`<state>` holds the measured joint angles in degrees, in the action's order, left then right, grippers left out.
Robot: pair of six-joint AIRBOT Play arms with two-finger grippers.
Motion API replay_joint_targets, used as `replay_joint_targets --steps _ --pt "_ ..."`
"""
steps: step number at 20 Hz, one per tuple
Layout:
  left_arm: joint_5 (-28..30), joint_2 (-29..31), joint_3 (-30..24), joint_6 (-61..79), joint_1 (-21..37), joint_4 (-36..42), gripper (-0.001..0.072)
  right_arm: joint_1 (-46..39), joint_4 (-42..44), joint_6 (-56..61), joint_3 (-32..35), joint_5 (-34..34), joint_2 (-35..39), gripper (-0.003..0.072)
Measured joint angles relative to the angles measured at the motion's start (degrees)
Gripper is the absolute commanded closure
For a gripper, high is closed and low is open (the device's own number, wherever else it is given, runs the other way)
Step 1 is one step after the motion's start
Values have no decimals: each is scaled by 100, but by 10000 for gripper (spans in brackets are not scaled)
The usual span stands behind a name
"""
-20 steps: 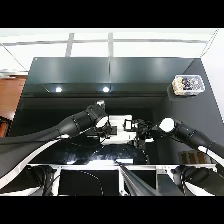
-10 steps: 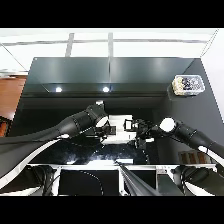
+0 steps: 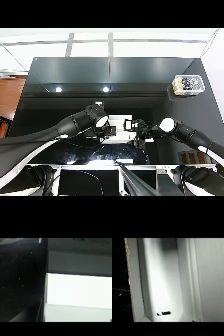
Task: Fold the box and place the chain.
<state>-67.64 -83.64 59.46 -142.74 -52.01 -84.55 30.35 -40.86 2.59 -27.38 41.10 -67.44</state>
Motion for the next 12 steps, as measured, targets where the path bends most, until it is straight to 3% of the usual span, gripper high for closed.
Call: replay_joint_targets --steps 12 --pt "358 83 -227 -125 55 -129 472 0 -2 -2 0 26 0 557"
